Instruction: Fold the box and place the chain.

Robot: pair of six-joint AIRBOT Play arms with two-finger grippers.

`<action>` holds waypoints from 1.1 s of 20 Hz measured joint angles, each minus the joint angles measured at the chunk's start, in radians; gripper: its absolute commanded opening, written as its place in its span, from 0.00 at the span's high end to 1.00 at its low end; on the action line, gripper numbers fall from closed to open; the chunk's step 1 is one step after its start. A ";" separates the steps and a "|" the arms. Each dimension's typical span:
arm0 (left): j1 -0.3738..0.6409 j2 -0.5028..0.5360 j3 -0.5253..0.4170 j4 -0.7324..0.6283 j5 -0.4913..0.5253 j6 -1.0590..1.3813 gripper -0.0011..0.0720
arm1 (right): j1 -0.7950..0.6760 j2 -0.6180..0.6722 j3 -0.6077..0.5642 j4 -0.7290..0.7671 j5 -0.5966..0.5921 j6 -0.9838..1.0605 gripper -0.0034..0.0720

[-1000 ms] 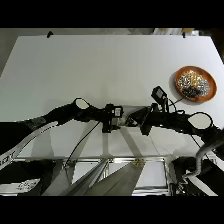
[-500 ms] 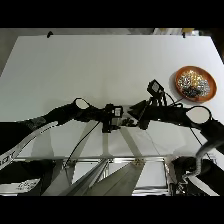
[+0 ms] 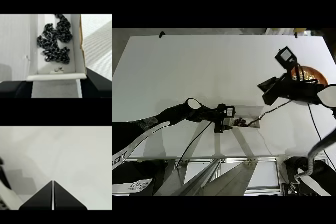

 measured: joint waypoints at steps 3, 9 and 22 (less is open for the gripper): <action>0.000 0.000 0.000 0.000 0.000 0.000 0.78 | -0.076 -0.079 0.010 -0.137 0.076 0.106 0.92; 0.000 0.000 0.000 0.000 0.000 0.000 0.78 | -0.124 -0.291 0.014 -0.310 0.182 0.307 0.55; 0.000 0.000 0.000 0.000 0.000 0.000 0.78 | -0.131 -0.433 0.010 -0.433 0.219 0.529 0.56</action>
